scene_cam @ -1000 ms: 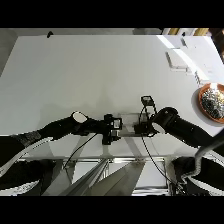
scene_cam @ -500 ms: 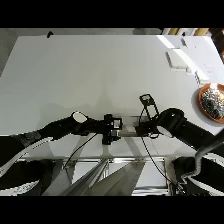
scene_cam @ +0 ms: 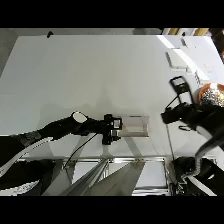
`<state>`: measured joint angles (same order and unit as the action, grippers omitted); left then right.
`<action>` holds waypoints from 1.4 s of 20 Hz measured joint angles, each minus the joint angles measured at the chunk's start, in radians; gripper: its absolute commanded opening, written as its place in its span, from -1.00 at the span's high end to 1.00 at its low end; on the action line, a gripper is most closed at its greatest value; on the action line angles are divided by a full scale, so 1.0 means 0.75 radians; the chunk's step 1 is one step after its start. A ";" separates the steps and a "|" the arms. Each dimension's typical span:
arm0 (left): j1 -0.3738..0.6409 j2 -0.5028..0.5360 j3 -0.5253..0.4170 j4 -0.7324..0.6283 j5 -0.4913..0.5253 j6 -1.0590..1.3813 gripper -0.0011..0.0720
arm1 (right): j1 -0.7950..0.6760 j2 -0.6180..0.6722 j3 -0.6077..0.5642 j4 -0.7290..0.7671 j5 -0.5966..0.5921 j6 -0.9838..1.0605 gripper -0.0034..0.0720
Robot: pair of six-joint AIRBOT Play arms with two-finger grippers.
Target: Fold the box and place the chain.
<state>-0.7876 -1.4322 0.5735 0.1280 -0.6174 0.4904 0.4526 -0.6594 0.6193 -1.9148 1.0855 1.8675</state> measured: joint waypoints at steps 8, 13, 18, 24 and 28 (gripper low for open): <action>0.000 0.000 0.000 0.000 0.000 -0.001 0.22 | -0.862 -0.158 0.001 -0.023 -0.343 -0.215 0.02; 0.000 0.000 0.000 0.000 0.000 -0.002 0.22 | -1.132 -0.374 0.001 0.016 -0.511 -0.270 0.12; 0.000 0.000 0.000 -0.001 0.000 -0.002 0.22 | -1.320 -0.537 0.001 0.102 -0.640 -0.290 0.26; 0.000 0.000 0.000 -0.001 0.000 -0.002 0.22 | -1.373 -0.628 0.001 0.187 -0.791 -0.352 0.33; 0.000 0.000 0.000 -0.001 0.000 -0.002 0.22 | -1.380 -0.689 0.001 0.214 -0.827 -0.367 0.33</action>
<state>-0.7876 -1.4322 0.5735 0.1276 -0.6174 0.4892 -0.5823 -1.1759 0.6201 -1.7546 0.4652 1.5921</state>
